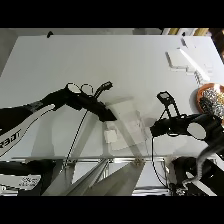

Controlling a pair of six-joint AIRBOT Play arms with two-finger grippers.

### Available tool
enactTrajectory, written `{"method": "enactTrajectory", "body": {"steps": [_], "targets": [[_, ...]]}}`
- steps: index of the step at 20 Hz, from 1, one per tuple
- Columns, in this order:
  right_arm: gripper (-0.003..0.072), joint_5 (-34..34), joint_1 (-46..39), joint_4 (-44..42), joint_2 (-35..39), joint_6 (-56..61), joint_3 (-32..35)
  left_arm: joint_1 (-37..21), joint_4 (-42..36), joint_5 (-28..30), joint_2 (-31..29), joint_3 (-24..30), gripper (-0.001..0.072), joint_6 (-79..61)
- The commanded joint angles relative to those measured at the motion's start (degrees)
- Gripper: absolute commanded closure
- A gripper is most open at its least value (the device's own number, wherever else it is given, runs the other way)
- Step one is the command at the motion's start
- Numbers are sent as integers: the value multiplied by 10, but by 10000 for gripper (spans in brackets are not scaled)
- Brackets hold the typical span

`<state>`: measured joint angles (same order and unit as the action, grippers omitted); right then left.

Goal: Fold the box and place the chain.

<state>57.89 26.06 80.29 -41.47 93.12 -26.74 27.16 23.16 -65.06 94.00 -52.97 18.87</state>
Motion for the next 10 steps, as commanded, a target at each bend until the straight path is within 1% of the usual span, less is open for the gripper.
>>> {"method": "enactTrajectory", "body": {"steps": [1,3,4,5,7,8,10], "targets": [[634,-1,0,0,1,-1,-6,8,-3,1,-8,-9,707,-64],[445,6,0,2,3,-3,-24,9,8,2,-21,-25,708,-89],[398,17,0,6,3,-8,-37,12,19,3,-30,-33,708,-103],[381,34,0,12,3,-18,-54,17,35,6,-41,-39,708,-123],[377,78,0,30,3,-41,-88,39,76,22,-65,-44,708,-161],[355,99,0,47,3,-43,-104,54,102,33,-75,-44,707,-164],[346,131,0,74,3,-53,-124,85,154,48,-83,-44,708,-163]]}}
